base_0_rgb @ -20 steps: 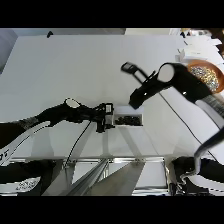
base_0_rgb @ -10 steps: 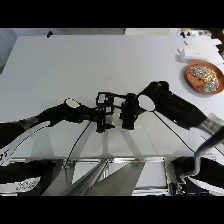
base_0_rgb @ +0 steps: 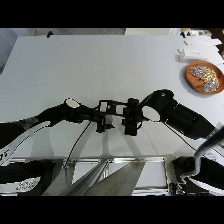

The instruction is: Fold the box and place the chain.

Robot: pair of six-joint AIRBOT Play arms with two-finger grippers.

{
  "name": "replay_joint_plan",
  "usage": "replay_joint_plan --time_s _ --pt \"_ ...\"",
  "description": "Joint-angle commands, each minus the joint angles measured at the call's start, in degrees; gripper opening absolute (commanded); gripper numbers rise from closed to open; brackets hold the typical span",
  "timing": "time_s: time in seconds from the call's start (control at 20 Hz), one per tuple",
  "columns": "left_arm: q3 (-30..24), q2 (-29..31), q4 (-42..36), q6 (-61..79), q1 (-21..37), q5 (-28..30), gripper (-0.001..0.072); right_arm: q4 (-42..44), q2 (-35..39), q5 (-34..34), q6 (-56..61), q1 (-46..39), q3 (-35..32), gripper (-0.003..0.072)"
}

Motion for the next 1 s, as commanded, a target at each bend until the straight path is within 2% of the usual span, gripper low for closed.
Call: replay_joint_plan --time_s 0.0,0.1,0.2,0.4,0.6,0.95 --pt "0.0 0.0 0.0 0.0 0.0 0.0 0.0254 1.3 0.5 2.4 0.5 -1.5 -0.5 0.0203" --pt "0.0 0.0 0.0 0.0 0.0 0.0 0.0254 1.3 0.5 3.7 0.4 -1.5 -0.5 0.0206" --pt "0.0 0.0 0.0 0.0 0.0 0.0 0.0254 1.3 0.5 4.4 0.4 -1.5 -0.5 0.0249" --pt "0.0 0.0 0.0 0.0 0.0 0.0 0.0254 2.8 0.6 4.2 0.1 -2.2 -0.5 0.0249" --pt "0.0 0.0 0.0 0.0 0.0 0.0 0.0254 12.2 1.0 4.3 -3.2 -7.8 -0.5 0.0249" --pt "0.0 0.0 0.0 0.0 0.0 0.0 0.0254 12.1 1.6 4.6 -4.0 -10.8 -0.5 0.0249"
